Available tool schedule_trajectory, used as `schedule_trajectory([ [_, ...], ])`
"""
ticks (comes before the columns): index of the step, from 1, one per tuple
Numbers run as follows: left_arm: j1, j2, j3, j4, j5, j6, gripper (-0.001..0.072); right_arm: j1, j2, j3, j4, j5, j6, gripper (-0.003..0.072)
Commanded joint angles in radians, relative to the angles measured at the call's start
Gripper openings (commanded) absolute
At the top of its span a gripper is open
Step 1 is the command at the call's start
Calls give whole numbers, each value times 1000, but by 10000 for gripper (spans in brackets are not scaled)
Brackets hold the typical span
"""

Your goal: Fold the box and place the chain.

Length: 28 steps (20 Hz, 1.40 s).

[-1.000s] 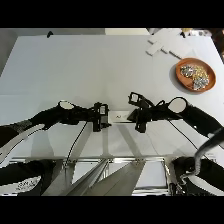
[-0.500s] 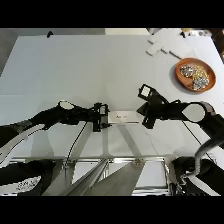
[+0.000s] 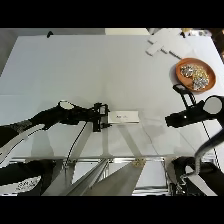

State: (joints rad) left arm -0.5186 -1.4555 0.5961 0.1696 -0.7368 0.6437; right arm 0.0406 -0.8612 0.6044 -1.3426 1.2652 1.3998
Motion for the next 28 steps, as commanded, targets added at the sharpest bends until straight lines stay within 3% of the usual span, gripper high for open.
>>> schedule_trajectory([
  [1, 0, 0, 0, 0, 0, 0, 63, -66, -2, 0, -19, 72, 138, 9],
  [5, 0, 0, 0, 0, 0, 0, 63, -66, -2, 0, -20, 110, 175, 9],
  [28, 0, 0, 0, 0, 0, 0, 63, -66, -2, 0, -11, 88, 174, 9],
])
